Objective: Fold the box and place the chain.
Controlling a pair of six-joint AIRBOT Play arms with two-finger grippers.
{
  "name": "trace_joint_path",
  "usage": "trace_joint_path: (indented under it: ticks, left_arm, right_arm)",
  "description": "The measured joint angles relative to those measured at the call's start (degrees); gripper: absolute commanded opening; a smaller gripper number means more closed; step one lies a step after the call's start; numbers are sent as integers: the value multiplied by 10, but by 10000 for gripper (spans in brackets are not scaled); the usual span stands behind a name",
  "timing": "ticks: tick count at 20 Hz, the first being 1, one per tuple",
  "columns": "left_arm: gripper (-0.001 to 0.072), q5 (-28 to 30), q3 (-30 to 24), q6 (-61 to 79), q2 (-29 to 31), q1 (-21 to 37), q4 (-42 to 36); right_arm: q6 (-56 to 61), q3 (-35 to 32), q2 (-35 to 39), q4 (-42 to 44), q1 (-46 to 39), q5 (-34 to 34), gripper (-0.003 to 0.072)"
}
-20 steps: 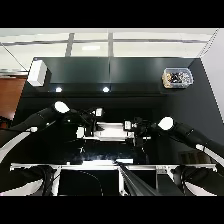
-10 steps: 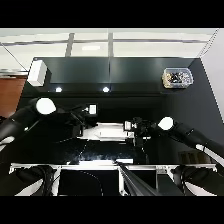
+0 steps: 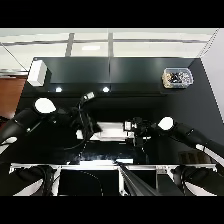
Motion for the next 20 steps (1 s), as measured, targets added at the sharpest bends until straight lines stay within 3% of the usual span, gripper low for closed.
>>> trace_joint_path:
  ticks: [4,8,15,20]
  left_arm:
    - [29,136,-9,12,-51,0,-75]
    - [29,181,-12,43,-93,-4,-99]
    - [29,165,-7,70,-116,-25,-58]
    - [29,101,34,62,-86,25,29]
  right_arm:
    - [0,0,0,0,0,0,443]
    - [0,0,0,0,0,0,443]
    - [-2,0,0,-1,0,2,443]
    - [0,0,0,-1,0,2,443]
